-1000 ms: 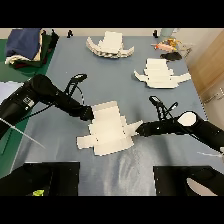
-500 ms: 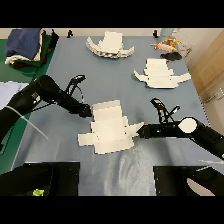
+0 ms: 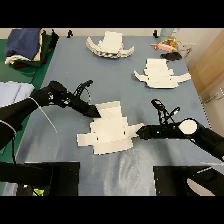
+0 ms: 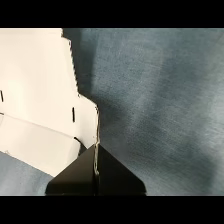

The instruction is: Fold the box.

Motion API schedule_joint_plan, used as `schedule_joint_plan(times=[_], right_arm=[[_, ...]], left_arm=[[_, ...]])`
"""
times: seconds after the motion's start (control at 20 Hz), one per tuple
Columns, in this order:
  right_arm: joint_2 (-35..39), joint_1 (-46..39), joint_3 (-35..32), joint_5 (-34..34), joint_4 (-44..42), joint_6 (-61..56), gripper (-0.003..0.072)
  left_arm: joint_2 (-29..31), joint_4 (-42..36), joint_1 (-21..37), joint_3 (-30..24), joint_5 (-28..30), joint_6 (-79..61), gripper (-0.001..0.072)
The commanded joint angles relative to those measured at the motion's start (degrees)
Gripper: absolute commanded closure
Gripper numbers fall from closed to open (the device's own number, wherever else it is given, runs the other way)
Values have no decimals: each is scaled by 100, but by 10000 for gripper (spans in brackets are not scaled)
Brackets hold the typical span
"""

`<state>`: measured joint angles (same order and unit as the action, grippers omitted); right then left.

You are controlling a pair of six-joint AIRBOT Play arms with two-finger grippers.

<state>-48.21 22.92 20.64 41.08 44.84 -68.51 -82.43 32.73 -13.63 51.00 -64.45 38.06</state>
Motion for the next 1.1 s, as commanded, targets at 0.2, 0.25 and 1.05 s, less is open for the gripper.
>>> schedule_joint_plan(times=[0.2,0.25,1.05], right_arm=[[7,7,-2,31,-31,-2,647],[7,7,-2,26,-28,-2,648],[149,-1259,2391,997,3348,-2308,332]], left_arm=[[-138,-254,15,7,-380,-857,694],[-138,-256,13,7,-380,-850,694],[772,-1335,-579,72,439,-3799,695]])
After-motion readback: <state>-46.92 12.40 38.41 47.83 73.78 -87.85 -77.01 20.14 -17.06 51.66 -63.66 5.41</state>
